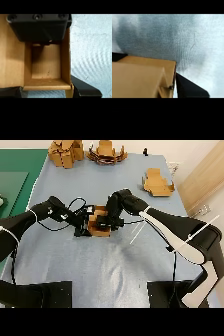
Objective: Fold the box.
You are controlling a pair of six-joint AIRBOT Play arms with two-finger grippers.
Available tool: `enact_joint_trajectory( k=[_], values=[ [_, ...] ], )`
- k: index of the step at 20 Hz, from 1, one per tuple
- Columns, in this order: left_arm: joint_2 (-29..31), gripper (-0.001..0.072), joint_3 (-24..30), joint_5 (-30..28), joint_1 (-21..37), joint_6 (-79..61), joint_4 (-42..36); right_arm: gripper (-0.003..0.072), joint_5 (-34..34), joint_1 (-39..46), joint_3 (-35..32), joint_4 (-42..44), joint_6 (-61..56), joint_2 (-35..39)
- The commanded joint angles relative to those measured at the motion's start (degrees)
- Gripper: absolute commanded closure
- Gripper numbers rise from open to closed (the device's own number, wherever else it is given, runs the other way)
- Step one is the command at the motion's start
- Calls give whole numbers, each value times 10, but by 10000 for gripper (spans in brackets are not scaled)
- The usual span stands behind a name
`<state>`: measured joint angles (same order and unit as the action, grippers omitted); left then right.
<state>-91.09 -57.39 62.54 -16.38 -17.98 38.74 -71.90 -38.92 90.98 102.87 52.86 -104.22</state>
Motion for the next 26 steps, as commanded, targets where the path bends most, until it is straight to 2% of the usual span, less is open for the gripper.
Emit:
enact_joint_trajectory(
  k=[1,2,3,12,16,22,23,25,26],
  values=[
    [0,483,0,0,0,0,0,466,-77,-12,35,-55,-35,-17],
    [0,483,0,0,0,0,0,605,-77,-14,41,-56,-34,-18],
    [0,483,0,0,0,0,0,677,-75,-16,46,-54,-34,-18],
    [0,483,0,0,0,0,0,677,-92,-45,92,-84,-44,-49],
    [0,483,0,0,0,0,0,677,-127,-56,96,-147,-69,-51],
    [0,483,0,0,0,0,0,677,-127,-57,96,-155,-74,-51],
    [0,484,0,0,0,0,0,649,-121,-57,96,-150,-74,-51],
    [0,483,0,0,0,0,0,403,-115,-57,97,-144,-74,-51],
    [0,483,0,0,0,0,0,379,-110,-57,97,-139,-74,-51]
  ],
)
